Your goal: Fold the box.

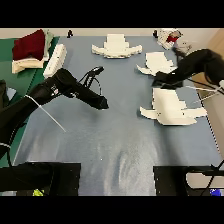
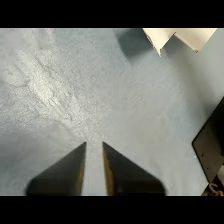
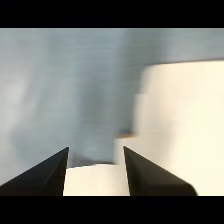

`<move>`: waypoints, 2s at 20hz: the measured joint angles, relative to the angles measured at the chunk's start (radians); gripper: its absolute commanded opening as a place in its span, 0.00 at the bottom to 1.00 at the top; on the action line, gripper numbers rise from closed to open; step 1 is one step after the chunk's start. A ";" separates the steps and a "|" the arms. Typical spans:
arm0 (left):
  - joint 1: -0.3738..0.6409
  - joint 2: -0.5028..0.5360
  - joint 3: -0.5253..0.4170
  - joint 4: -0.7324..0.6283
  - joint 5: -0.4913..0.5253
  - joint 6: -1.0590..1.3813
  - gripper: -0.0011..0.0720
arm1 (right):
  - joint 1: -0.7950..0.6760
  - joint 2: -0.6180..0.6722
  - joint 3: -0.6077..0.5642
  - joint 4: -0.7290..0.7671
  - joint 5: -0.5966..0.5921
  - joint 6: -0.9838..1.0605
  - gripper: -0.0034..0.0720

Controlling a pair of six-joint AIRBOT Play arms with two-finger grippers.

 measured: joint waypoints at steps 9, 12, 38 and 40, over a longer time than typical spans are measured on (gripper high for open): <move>0.001 -0.001 0.001 -0.050 0.019 -0.129 0.74 | -0.610 -0.107 0.060 -0.113 -0.195 -0.137 0.73; 0.001 -0.001 0.001 -0.055 0.016 -0.149 0.74 | -0.731 -0.177 0.070 -0.039 -0.236 -0.248 0.73; 0.034 0.073 -0.007 -0.057 -0.100 -0.140 0.03 | -0.480 -0.227 -0.024 0.455 -0.406 -0.515 0.05; 0.069 0.141 -0.042 -0.031 -0.142 -0.141 0.03 | -0.419 -0.126 -0.158 0.459 -0.338 -0.488 0.05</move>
